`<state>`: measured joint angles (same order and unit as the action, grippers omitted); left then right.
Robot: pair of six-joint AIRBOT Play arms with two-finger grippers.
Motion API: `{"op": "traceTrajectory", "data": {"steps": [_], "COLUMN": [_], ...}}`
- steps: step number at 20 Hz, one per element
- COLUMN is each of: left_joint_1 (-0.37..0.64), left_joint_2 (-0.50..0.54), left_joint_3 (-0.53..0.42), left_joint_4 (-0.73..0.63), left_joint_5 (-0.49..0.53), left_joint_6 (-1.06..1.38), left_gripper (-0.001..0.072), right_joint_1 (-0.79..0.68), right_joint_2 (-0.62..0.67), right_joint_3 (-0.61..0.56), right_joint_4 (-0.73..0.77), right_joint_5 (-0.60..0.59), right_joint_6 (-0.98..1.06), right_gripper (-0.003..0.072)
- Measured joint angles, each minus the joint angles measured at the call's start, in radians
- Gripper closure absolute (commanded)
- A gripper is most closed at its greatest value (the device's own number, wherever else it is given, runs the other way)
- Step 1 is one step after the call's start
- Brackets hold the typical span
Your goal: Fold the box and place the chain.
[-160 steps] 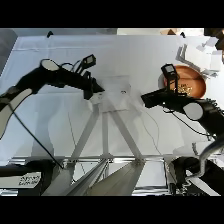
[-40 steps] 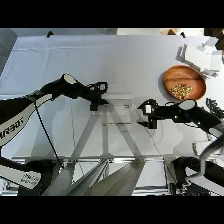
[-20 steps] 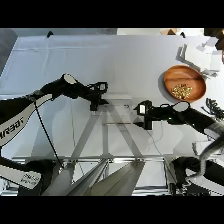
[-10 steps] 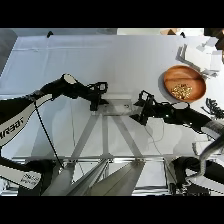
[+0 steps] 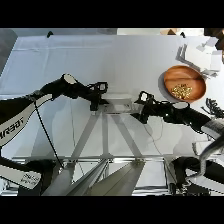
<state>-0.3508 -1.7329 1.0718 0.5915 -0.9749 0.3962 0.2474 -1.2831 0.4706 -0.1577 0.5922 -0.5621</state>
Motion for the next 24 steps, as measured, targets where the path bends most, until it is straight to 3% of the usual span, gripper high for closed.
{"op": "traceTrajectory", "data": {"steps": [12, 24], "left_joint_1": [0.0, 0.0], "left_joint_2": [0.0, 0.0], "left_joint_3": [0.0, 0.0], "left_joint_4": [0.0, 0.001], "left_joint_5": [0.001, -0.001], "left_joint_6": [0.0, 0.0], "left_gripper": [0.0697, 0.0697], "right_joint_1": [-0.072, -0.085], "right_joint_2": [-0.027, -0.19], "right_joint_3": [0.064, 0.24], "right_joint_4": [-0.041, -0.179], "right_joint_5": [0.121, 0.304], "right_joint_6": [-0.075, -0.101], "right_gripper": [-0.0007, -0.0005]}}
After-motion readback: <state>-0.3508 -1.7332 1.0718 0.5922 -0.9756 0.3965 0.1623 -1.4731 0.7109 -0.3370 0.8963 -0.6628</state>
